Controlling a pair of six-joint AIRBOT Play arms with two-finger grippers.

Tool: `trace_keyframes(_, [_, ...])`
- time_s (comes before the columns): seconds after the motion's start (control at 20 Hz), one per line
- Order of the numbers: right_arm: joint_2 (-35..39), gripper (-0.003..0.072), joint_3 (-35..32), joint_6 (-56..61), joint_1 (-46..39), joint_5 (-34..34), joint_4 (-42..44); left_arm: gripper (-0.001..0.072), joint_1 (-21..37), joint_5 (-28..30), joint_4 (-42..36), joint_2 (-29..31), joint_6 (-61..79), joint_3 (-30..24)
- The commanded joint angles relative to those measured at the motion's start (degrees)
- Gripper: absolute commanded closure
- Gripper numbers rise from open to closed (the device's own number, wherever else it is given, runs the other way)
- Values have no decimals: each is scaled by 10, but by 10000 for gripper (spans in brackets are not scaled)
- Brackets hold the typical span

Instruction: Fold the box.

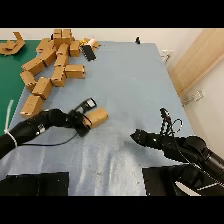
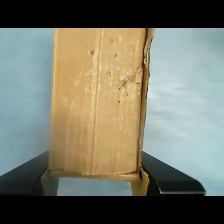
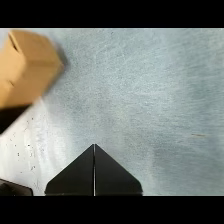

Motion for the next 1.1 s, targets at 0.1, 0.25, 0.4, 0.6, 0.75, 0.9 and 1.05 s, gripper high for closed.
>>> trace_keyframes(0.1, [1,681,0,3,0,0,-2,184,232,7,132,0,-133,49])
trace_keyframes(0.25, [1,681,0,3,0,0,-2,184,324,6,131,-1,-162,54])
trace_keyframes(0.4, [1,681,0,3,0,0,-11,184,351,-5,132,-2,-167,54])
trace_keyframes(0.6, [1,681,0,3,0,16,-12,184,350,-3,129,-24,-167,54])
trace_keyframes(0.75, [1,681,0,3,0,21,-12,183,350,-14,116,-43,-167,54])
trace_keyframes(0.9, [1,681,0,3,0,21,-12,7,350,-19,115,-44,-167,55])
trace_keyframes(1.05, [1,681,0,3,0,21,-12,6,350,-25,114,-44,-168,63])
